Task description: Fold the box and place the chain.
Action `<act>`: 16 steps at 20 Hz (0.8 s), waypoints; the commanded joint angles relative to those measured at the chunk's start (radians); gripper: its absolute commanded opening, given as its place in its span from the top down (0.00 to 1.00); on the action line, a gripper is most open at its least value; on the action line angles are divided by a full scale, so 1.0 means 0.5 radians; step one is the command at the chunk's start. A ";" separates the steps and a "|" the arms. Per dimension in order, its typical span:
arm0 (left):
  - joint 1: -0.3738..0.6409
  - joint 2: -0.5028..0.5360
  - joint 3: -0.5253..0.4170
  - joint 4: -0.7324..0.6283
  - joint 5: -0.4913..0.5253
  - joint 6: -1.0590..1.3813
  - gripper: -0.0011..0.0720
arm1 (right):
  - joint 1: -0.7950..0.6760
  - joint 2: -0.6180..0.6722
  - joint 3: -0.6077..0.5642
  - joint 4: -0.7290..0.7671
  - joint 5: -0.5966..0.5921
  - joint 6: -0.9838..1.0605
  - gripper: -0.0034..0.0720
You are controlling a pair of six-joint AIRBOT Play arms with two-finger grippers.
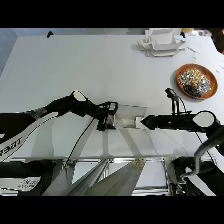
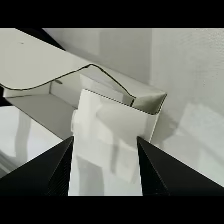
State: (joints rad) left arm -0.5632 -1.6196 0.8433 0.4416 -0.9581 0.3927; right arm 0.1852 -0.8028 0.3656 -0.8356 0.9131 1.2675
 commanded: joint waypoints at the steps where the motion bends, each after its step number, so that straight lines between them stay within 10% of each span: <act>1: 0.002 0.001 0.000 0.001 0.000 0.000 0.87 | 0.101 -0.003 -0.001 -0.275 -0.114 0.237 0.34; 11: 0.002 0.001 0.000 0.001 0.001 0.000 0.87 | 0.098 0.159 0.141 -0.310 -0.071 0.227 0.38; 16: 0.002 0.001 0.000 0.000 0.001 0.000 0.87 | 0.024 0.345 0.141 -0.565 0.026 0.405 0.83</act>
State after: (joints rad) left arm -0.5632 -1.6196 0.8433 0.4416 -0.9577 0.3927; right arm 0.2207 -0.6708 0.4328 -1.0485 0.8940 1.4200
